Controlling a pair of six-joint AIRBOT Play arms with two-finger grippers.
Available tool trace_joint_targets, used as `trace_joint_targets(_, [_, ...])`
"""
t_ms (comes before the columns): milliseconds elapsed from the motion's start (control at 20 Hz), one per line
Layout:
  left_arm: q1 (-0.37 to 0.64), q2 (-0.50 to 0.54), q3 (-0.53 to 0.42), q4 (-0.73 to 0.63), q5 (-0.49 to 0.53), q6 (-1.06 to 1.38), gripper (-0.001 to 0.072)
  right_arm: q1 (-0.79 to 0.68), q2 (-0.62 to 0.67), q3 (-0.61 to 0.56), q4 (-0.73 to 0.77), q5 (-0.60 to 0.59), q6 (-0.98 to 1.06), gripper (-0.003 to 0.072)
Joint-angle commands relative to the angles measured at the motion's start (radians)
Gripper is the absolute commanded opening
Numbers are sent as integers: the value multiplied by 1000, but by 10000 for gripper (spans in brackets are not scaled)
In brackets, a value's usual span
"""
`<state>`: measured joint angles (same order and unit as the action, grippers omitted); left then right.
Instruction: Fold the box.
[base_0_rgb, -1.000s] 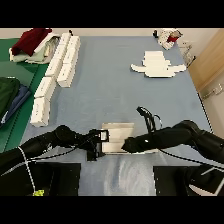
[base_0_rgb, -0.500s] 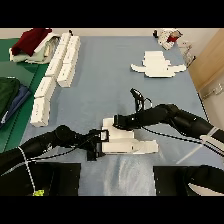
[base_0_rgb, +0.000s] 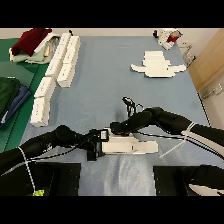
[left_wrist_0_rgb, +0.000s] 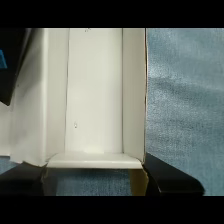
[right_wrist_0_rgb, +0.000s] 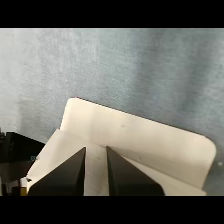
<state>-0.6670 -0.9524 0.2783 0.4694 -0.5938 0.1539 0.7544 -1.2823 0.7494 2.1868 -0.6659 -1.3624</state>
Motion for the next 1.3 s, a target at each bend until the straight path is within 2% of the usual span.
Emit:
trace_joint_targets(0, [0, 0, 0, 2, 0, 3, 472, 3, 19, 2, -5, 0, -31, 207])
trace_joint_targets(150, [0, 0, 0, 2, 0, 3, 472, -3, 103, 2, -71, -20, -53, 207])
trace_joint_targets(250, [0, 0, 0, 2, 0, 3, 472, -6, 198, 2, -163, -87, -88, 207])
trace_joint_targets(350, [0, 0, 0, 2, 0, 3, 473, -4, 306, 1, -278, -208, -171, 207])
trace_joint_targets(550, [0, 0, 0, 2, 0, 3, 472, -4, 470, -23, -299, -518, -434, 208])
trace_joint_targets(700, [0, 0, 0, 2, 0, 3, 472, -4, 522, -107, -330, -598, -566, 227])
trace_joint_targets(750, [0, 0, 0, 2, 0, 3, 472, -4, 526, -137, -353, -597, -620, 286])
trace_joint_targets(850, [0, 0, 0, 2, 0, 3, 472, -4, 522, -174, -399, -586, -721, 479])
trace_joint_targets(950, [0, 0, 0, 2, 0, 3, 472, -5, 521, -196, -451, -536, -780, 510])
trace_joint_targets(1000, [0, 0, 0, 2, 0, 3, 473, -5, 521, -200, -476, -499, -799, 610])
trace_joint_targets(1100, [0, 0, 0, 2, 0, 3, 472, -4, 518, -208, -491, -426, -848, 618])
trace_joint_targets(1150, [0, 0, 0, 2, 0, 3, 472, -4, 510, -214, -488, -396, -877, 703])
trace_joint_targets(1250, [0, 0, 0, 2, 0, 3, 472, -4, 479, -230, -452, -358, -991, 718])
